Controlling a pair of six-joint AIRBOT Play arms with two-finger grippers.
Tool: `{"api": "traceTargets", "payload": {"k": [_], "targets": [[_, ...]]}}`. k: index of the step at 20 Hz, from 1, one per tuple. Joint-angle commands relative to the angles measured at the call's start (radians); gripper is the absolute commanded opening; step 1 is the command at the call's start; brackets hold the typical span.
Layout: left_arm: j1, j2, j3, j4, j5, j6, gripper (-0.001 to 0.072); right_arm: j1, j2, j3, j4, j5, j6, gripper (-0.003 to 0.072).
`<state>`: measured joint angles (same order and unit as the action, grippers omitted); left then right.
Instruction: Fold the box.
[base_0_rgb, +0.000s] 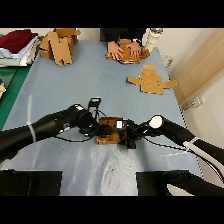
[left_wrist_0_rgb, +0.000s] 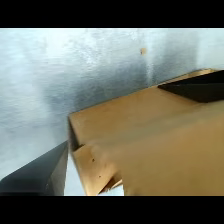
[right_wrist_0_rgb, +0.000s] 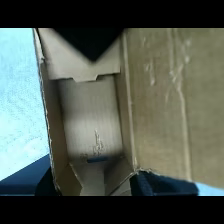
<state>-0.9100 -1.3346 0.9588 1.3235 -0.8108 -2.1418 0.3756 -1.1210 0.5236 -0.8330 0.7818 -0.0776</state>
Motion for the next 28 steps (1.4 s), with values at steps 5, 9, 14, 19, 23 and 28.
{"api": "traceTargets", "payload": {"k": [5,9,14,19,23,28], "targets": [[-0.089,-0.135,0.160,0.182,-0.159,-0.169,0.0472,0.000,0.000,0.001,0.000,0.000,0.000,0.0507],[-0.113,-0.200,0.223,0.200,-0.208,-0.187,0.0383,0.000,0.000,0.001,0.000,0.000,0.000,0.0507],[-0.117,-0.205,0.224,0.199,-0.210,-0.180,0.0014,0.000,0.000,0.001,0.000,0.000,0.000,0.0507],[-0.119,-0.205,0.224,0.198,-0.211,-0.178,0.0013,0.000,0.000,0.001,0.000,0.000,0.000,0.0507],[-0.119,-0.205,0.224,0.178,-0.210,-0.177,0.0015,0.000,0.000,0.001,0.000,0.000,0.000,0.0507],[-0.118,-0.190,0.226,0.177,-0.215,-0.201,0.0542,0.000,0.000,0.001,0.000,0.000,0.000,0.0507]]}}
